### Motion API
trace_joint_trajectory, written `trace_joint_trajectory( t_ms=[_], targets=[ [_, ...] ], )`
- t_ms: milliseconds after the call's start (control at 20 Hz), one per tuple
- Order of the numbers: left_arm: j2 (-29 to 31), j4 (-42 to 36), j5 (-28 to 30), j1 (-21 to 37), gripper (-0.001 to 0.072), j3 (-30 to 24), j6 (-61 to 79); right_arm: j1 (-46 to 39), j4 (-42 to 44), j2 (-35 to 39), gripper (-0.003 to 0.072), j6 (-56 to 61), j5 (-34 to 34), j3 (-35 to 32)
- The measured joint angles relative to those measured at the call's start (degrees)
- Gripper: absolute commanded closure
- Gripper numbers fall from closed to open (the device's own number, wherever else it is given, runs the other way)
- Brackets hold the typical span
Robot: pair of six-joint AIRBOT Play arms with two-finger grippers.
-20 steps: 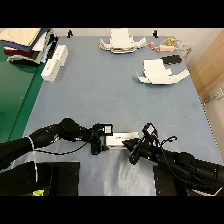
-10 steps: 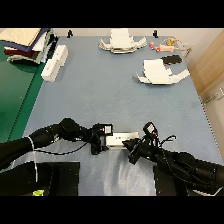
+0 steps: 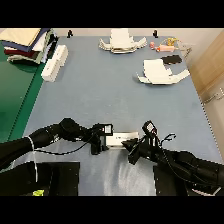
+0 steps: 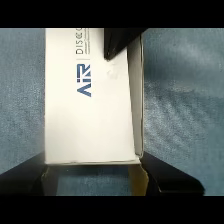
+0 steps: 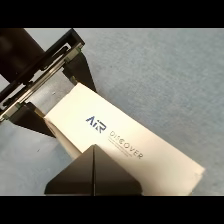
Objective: Fold the box.
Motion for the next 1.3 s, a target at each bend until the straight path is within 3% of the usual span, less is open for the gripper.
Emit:
trace_joint_trajectory(
  t_ms=[500, 1300],
  targets=[
    [0.0, 0.02, 0.07, 0.0, 0.0223, 0.0, 0.11, 0.0, -0.04, 4.09, 0.0686, 0.0, 1.07, 0.74],
    [-0.02, 0.13, 0.17, -0.02, 0.0223, 0.0, 0.28, 0.0, -0.7, -3.96, 0.0686, -0.07, -1.31, 0.72]
  ],
)
